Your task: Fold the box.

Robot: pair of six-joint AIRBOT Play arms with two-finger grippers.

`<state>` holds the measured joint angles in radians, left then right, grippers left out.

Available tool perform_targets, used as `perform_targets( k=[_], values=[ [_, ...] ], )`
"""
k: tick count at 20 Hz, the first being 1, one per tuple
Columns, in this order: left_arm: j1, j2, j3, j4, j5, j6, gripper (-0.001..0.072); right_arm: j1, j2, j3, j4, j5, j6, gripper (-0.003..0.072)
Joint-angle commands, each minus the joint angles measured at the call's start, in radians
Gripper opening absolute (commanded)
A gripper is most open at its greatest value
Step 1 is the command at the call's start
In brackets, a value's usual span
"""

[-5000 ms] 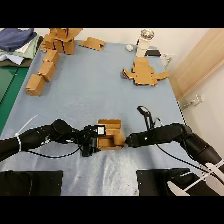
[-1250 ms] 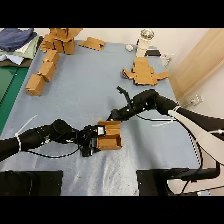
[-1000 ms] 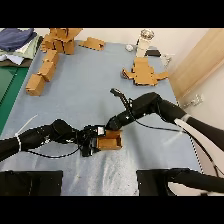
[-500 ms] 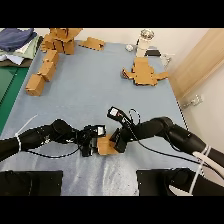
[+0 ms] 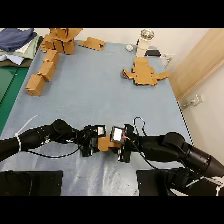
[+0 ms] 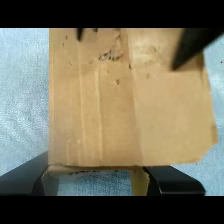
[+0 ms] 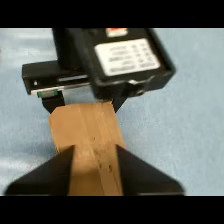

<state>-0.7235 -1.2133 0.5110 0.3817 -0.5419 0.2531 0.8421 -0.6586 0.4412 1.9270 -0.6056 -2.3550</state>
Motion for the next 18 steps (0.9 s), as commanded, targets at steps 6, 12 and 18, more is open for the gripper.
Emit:
perform_targets(
  k=[6, 12, 18],
  values=[
    [0.000, 0.001, 0.001, 0.000, 0.000, 0.000, 0.0360, 0.026, -0.036, -0.045, -0.048, 0.023, -0.122, 0.0482],
    [0.000, 0.001, 0.001, 0.000, 0.000, 0.000, 0.0361, 0.026, -0.079, -0.046, -0.073, 0.024, -0.161, 0.0518],
    [0.000, 0.001, 0.001, 0.000, 0.000, 0.000, 0.0361, 0.027, -0.088, -0.041, -0.179, 0.039, -0.159, 0.0450]
  ],
)
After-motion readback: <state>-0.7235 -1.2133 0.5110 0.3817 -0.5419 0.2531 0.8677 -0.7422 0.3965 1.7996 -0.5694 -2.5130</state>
